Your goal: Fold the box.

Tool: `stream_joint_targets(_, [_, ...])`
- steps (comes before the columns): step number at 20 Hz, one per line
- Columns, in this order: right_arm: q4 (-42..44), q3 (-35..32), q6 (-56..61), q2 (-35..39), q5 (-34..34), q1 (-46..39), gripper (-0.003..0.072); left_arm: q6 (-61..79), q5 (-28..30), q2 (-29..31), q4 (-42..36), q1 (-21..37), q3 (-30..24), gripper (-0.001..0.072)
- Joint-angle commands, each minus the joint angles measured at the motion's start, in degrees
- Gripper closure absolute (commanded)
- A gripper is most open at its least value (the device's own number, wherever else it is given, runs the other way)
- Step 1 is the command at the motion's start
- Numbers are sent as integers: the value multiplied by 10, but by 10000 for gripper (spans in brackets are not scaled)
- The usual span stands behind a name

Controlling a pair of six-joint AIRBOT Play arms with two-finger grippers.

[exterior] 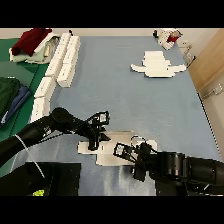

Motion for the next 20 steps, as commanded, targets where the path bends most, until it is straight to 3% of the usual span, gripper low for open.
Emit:
stream_joint_targets(1, [-19, 0, -9, -22, 20, 2, 90, 0, 0, 0, 0, 0, 0, 695])
stream_joint_targets(5, [-38, 1, -4, -28, 20, 2, 95, 0, 0, 0, 0, 0, 0, 695])
stream_joint_targets(9, [-87, 31, 85, -27, 7, 2, 94, 0, 0, 0, 0, 0, 0, 695])
stream_joint_targets(14, [-110, 64, 125, -28, -39, 0, 89, 0, 0, 0, 0, 0, 0, 695])
stream_joint_targets(15, [-108, 64, 129, -28, -49, 0, 73, 0, 0, 0, 0, 0, 0, 695])
stream_joint_targets(16, [-108, 64, 134, -27, -57, 0, -34, 0, 0, 0, 0, 0, 0, 695])
stream_joint_targets(20, [-122, 64, 132, -18, -75, 0, -34, 0, 0, 0, 0, 0, 0, 695])
